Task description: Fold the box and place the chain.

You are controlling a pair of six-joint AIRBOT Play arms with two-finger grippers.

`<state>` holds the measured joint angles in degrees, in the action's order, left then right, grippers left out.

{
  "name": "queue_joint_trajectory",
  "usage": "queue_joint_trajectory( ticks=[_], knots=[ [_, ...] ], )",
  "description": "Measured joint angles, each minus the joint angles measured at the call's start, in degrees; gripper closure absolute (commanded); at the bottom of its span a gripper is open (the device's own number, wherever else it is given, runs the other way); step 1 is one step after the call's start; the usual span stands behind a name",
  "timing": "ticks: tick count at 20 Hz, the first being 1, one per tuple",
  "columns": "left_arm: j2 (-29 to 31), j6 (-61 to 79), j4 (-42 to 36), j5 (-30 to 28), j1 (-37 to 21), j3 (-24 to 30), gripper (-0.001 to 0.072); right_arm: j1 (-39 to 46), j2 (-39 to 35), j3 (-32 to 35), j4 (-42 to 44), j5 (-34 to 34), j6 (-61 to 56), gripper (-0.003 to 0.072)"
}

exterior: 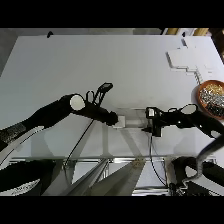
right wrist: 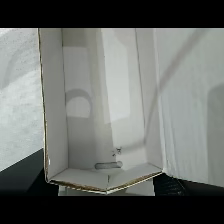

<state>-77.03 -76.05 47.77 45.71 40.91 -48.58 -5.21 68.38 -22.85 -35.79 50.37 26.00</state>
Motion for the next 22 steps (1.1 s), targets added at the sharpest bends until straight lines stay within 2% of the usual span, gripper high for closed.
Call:
queue_joint_trajectory(
  ticks=[8,11,15,22],
  knots=[
    [-2.3,-8.3,4.6,-0.5,3.5,-3.1,0.0355,0.0,0.0,0.0,0.0,0.0,0.0,0.0368],
    [-2.7,-11.4,6.3,-0.6,4.5,-3.5,0.0293,0.0,0.0,0.0,0.0,0.0,0.0,0.0368],
    [-2.9,-17.7,10.3,-0.1,5.6,-4.2,0.0293,0.0,0.0,0.0,0.0,0.0,0.0,0.0368],
    [-7.3,-30.6,19.7,5.7,8.5,-12.6,0.0296,0.0,0.0,0.0,0.0,0.0,0.0,0.0368]
  ],
)
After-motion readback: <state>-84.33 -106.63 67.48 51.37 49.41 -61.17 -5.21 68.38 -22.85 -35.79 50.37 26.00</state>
